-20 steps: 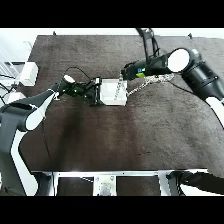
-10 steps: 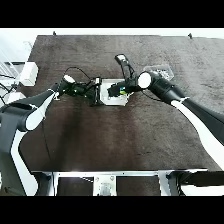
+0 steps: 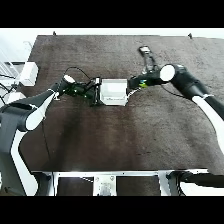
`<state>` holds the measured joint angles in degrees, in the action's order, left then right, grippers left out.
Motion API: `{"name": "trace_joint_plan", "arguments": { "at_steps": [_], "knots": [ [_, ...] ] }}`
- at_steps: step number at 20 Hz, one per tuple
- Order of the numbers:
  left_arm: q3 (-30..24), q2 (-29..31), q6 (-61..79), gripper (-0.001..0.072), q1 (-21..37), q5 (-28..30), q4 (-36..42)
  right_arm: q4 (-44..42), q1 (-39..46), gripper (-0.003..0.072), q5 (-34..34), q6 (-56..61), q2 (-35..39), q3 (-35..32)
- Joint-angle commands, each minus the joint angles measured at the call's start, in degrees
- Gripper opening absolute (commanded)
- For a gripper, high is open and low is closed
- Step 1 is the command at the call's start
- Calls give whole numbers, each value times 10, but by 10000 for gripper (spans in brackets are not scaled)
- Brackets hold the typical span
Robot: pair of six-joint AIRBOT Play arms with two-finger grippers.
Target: Fold the box and place the chain.
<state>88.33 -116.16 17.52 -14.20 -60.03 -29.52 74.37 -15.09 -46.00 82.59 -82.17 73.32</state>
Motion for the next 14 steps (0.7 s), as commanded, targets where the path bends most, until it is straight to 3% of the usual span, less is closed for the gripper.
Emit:
{"name": "trace_joint_plan", "arguments": {
  "at_steps": [1,2,6,14],
  "knots": [
    [0,0,0,299,0,0,0,8,95,407,7,28,16,-42],
    [0,0,0,299,0,0,0,6,120,597,36,48,12,-63],
    [0,0,0,299,0,0,0,-39,163,604,187,74,-34,-97],
    [0,0,0,299,0,0,0,-179,139,601,196,-8,-180,17]
  ]
}}
